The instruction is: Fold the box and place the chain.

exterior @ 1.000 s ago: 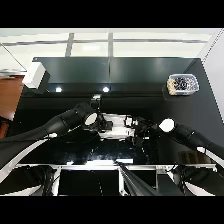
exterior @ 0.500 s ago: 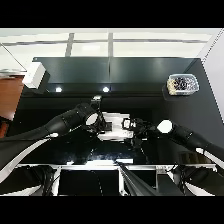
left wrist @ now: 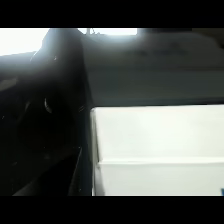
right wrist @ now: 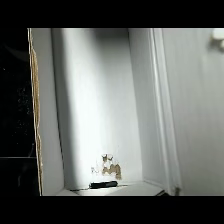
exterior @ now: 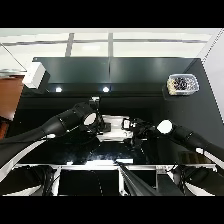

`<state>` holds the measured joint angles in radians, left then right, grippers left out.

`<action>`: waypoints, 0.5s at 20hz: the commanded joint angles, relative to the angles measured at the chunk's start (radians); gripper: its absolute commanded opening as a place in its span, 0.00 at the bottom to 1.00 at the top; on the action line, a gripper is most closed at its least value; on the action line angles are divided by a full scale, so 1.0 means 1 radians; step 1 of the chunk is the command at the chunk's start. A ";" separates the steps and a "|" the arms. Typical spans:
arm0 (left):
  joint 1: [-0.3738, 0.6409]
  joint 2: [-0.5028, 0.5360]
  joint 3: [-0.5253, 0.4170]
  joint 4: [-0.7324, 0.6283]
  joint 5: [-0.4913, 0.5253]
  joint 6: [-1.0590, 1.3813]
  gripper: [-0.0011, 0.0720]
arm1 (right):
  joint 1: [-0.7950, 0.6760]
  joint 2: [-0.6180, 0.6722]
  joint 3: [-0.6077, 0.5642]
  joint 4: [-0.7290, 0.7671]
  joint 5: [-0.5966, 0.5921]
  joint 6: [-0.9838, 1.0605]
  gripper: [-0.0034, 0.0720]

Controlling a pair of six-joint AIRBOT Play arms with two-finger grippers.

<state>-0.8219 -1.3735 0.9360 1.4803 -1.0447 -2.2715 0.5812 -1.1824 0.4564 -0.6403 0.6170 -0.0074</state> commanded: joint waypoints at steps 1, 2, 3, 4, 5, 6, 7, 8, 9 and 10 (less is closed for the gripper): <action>-0.001 0.004 -0.001 0.008 -0.026 -0.042 0.39 | 0.000 -0.001 -0.001 0.000 -0.001 0.001 0.50; -0.001 0.003 -0.001 0.011 -0.026 -0.056 0.39 | 0.000 -0.001 -0.001 0.000 -0.001 0.001 0.50; 0.000 0.003 -0.001 0.013 -0.026 -0.060 0.39 | 0.000 -0.001 0.000 0.000 -0.001 0.001 0.50; -0.001 0.001 -0.001 0.012 -0.026 -0.060 0.38 | 0.000 0.000 0.000 0.000 -0.001 0.001 0.50; -0.001 -0.005 -0.001 0.011 -0.032 -0.060 0.36 | 0.000 -0.001 0.000 0.000 -0.001 0.001 0.50; -0.002 -0.013 -0.001 0.008 -0.034 -0.060 0.34 | 0.000 0.000 -0.001 0.000 -0.001 0.001 0.50; -0.002 -0.019 -0.001 -0.003 -0.029 -0.061 0.34 | 0.000 -0.001 -0.001 0.000 -0.001 0.001 0.50; -0.005 -0.021 -0.001 -0.006 -0.010 -0.064 0.34 | 0.000 0.000 -0.001 0.000 -0.001 0.001 0.50; -0.008 -0.021 0.000 -0.003 0.004 -0.069 0.34 | 0.000 0.000 -0.001 0.000 -0.001 0.001 0.50; -0.008 -0.021 0.000 -0.005 0.011 -0.071 0.34 | 0.000 -0.001 0.000 0.000 -0.001 0.001 0.50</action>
<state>-0.8265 -1.3895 0.9352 1.4837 -1.0615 -2.3314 0.5812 -1.1824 0.4564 -0.6399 0.6163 -0.0071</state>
